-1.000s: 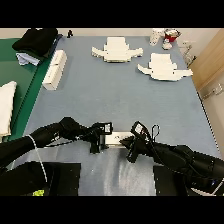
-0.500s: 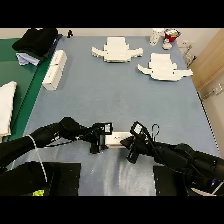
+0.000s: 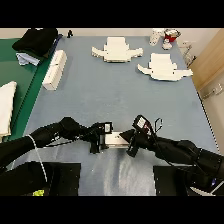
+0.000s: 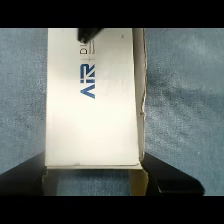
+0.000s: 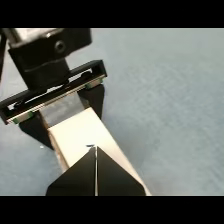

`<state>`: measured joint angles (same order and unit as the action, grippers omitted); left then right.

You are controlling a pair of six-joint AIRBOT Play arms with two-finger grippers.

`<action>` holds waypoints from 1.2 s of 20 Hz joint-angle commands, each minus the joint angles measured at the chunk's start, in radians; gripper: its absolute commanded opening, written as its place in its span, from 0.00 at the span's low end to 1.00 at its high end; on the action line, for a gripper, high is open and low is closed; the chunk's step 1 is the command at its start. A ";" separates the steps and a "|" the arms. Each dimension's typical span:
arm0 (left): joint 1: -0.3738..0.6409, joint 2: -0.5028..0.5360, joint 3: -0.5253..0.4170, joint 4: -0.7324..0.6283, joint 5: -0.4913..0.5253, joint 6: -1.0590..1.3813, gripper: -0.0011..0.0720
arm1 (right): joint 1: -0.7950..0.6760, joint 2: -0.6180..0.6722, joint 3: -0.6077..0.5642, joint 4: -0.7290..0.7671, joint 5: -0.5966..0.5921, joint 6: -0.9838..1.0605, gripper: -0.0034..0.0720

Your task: Fold the box.

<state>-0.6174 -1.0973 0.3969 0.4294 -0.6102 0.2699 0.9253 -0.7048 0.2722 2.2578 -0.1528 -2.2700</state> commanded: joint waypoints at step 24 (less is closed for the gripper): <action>0.000 0.000 0.001 0.001 0.000 0.002 0.66 | -0.801 -0.536 0.707 -0.455 -0.929 0.445 0.05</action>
